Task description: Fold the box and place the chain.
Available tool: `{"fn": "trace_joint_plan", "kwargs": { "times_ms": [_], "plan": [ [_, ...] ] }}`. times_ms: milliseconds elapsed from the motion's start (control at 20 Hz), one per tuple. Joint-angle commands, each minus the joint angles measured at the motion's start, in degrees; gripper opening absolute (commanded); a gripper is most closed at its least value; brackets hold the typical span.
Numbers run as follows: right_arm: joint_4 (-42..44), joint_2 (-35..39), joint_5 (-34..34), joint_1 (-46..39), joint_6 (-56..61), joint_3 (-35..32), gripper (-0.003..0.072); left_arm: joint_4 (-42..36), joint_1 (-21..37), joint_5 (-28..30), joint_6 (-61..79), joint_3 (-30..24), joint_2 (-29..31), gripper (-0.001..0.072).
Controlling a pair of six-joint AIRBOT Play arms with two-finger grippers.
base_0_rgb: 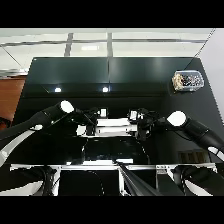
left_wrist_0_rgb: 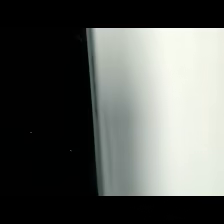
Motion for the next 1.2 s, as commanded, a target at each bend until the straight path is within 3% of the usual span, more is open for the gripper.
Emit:
{"fn": "trace_joint_plan", "kwargs": {
  "times_ms": [0,100,300,1150],
  "plan": [
    [3.93,-2.93,0.26,-0.24,-4.68,0.09,0.0704,-0.09,-0.02,-0.11,0.04,0.04,-0.04,0.0024],
    [7.82,-4.96,0.44,-0.24,-9.88,0.09,0.0705,-0.09,-0.02,-0.11,0.04,0.04,-0.04,0.0025],
    [7.78,-9.31,2.14,-0.57,-13.09,0.09,0.0704,-0.09,-0.02,-0.07,0.04,0.04,-0.04,0.0024],
    [4.09,-11.19,0.20,0.13,-8.37,0.72,0.0704,-0.09,-0.02,0.04,0.02,0.04,-0.04,0.0025]
  ]
}}
